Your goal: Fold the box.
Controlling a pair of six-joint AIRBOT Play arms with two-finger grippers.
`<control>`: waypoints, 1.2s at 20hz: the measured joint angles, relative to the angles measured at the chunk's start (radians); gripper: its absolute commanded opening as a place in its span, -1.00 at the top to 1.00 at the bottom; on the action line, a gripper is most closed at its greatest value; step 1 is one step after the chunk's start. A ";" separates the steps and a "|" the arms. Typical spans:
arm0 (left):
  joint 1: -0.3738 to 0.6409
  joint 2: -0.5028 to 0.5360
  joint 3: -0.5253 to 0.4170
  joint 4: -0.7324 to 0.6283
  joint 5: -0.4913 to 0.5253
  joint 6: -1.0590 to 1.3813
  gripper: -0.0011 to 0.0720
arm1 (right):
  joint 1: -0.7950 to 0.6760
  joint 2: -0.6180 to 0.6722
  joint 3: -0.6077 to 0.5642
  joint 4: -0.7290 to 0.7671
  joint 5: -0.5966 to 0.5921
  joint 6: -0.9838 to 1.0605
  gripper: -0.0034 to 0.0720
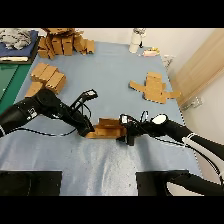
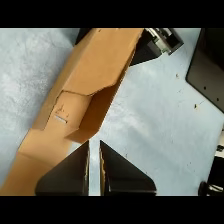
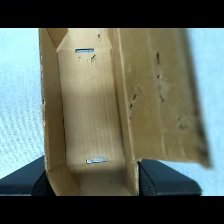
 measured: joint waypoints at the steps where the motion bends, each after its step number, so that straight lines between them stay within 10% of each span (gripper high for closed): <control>1: -0.015 0.000 0.000 -0.015 0.035 -0.010 0.93 | 0.003 0.000 0.000 0.000 -0.001 0.000 -0.70; 11: -0.022 -0.225 0.183 -0.110 0.177 -0.200 0.93 | 0.012 0.000 0.000 -0.001 -0.001 0.000 -0.67; 24: 0.013 -0.456 0.257 -0.067 0.088 -0.416 0.93 | 0.012 0.000 0.000 -0.007 0.001 0.000 -0.67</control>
